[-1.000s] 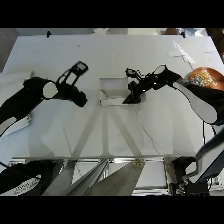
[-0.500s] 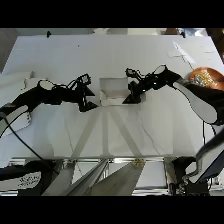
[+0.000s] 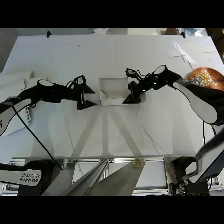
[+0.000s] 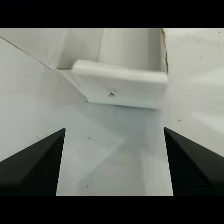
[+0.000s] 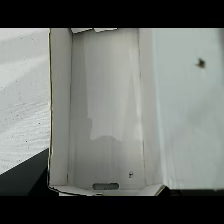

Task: Fold the box and place the chain.

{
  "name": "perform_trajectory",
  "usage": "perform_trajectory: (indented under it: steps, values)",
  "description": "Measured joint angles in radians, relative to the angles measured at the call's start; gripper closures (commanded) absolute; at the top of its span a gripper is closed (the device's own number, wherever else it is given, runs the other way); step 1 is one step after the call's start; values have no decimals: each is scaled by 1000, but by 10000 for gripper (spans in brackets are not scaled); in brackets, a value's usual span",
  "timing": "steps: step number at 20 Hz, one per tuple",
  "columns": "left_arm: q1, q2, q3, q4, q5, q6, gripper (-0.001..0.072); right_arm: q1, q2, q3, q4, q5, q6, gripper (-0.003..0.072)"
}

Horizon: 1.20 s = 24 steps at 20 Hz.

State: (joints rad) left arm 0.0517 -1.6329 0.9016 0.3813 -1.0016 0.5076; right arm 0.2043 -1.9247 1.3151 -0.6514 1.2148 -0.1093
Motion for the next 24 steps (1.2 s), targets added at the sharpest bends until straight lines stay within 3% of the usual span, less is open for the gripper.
perform_trajectory:
  steps: [10,24]
  values:
    - [-30,-103,116,-6,-118,24,6,0,0,0,0,0,0,510]
    - [-86,-112,127,-7,-97,7,8,0,0,0,0,0,0,510]
